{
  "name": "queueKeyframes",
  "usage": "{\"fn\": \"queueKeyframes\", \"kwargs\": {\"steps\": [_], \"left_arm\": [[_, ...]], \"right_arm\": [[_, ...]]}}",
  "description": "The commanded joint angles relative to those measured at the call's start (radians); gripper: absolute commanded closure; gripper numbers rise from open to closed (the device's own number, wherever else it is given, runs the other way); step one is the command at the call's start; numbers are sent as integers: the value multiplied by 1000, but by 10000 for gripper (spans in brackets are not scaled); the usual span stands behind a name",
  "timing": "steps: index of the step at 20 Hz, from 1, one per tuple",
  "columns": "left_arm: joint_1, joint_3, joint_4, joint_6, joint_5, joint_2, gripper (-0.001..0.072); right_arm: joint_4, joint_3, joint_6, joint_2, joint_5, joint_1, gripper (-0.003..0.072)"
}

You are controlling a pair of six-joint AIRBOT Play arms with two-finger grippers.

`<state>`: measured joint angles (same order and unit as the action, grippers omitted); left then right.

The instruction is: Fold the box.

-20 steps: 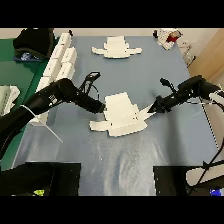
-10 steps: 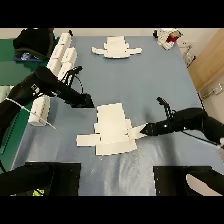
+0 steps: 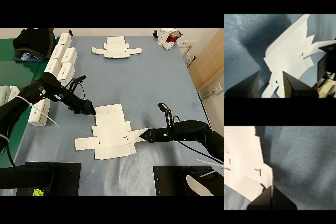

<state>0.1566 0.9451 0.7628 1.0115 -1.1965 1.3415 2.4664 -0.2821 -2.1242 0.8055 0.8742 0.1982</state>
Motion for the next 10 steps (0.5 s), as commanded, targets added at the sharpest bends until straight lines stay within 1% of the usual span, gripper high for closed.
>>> {"fn": "queueKeyframes", "kwargs": {"steps": [1,2,6,7,10], "left_arm": [[-2,6,-84,-118,-10,114,315],[-2,19,-87,-138,-14,151,365],[-2,80,-122,-178,-45,277,366],[-1,90,-132,-190,-53,295,366],[0,105,-211,-293,-130,320,368]], "right_arm": [[-1,5,4,-8,-9,3,683],[-1,5,5,-8,-9,3,684],[-2,5,7,-8,3,3,683],[-2,5,7,-8,3,3,684],[-8,5,10,-7,2,3,684]]}}
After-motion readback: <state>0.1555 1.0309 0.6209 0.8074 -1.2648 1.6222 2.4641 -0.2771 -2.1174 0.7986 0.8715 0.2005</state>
